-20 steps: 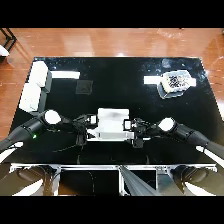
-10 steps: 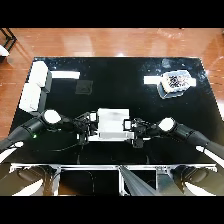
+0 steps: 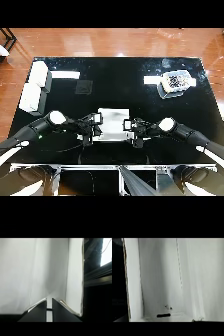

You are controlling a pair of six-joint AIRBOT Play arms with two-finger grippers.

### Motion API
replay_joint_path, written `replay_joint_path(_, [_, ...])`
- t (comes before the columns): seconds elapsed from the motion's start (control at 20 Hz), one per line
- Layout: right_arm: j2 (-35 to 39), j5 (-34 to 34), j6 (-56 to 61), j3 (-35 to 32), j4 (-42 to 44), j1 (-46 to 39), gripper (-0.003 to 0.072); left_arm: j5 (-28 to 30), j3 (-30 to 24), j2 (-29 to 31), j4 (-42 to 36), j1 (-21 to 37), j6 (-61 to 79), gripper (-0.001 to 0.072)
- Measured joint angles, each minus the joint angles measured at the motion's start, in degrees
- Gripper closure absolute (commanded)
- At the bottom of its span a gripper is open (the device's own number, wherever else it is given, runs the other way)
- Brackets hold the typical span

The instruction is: Fold the box and place the chain.

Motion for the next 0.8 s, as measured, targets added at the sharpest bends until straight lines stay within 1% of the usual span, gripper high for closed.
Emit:
replay_joint_path(0.05, [0.0,0.0,0.04,0.0,0.04,0.0,0.0211,0.76,0.0,-0.37,-0.02,-0.55,0.02,0.0534])
replay_joint_path(0.15, [0.0,0.0,0.07,0.0,0.09,0.0,0.0211,1.73,0.0,-0.83,-0.13,-1.18,0.2,0.0496])
replay_joint_path(0.2, [0.0,0.0,0.09,0.0,0.09,0.0,0.0211,2.03,0.0,-0.94,-0.17,-1.38,0.17,0.0489])
replay_joint_path(0.3, [0.0,-0.02,0.11,0.0,0.13,0.0,0.0211,2.4,0.0,-1.14,-0.22,-1.64,0.2,0.0289])
replay_joint_path(0.35, [0.0,-0.04,0.11,0.0,0.13,0.0,0.0211,2.54,0.0,-1.2,-0.22,-1.7,0.17,0.0284])
replay_joint_path(0.45, [0.0,-0.04,0.09,0.0,0.11,-0.02,0.0211,2.58,0.0,-1.25,-0.22,-1.81,0.15,0.0292])
replay_joint_path(0.5, [0.0,-0.04,0.09,0.0,0.09,-0.02,0.0211,2.51,0.0,-1.27,-0.22,-1.81,0.13,0.0399])
replay_joint_path(0.55, [0.0,-0.02,0.07,0.0,0.07,-0.02,0.0211,2.27,0.0,-1.27,-0.17,-1.84,-0.02,0.0453])
replay_joint_path(0.75, [0.0,0.04,0.04,0.0,0.07,0.0,0.0211,1.49,0.0,-1.29,-0.22,-1.88,-0.04,0.0453])
replay_joint_path(0.8, [0.0,0.07,0.04,0.0,0.07,-0.02,0.0211,1.33,0.0,-1.25,-0.2,-1.86,-0.15,0.0524])
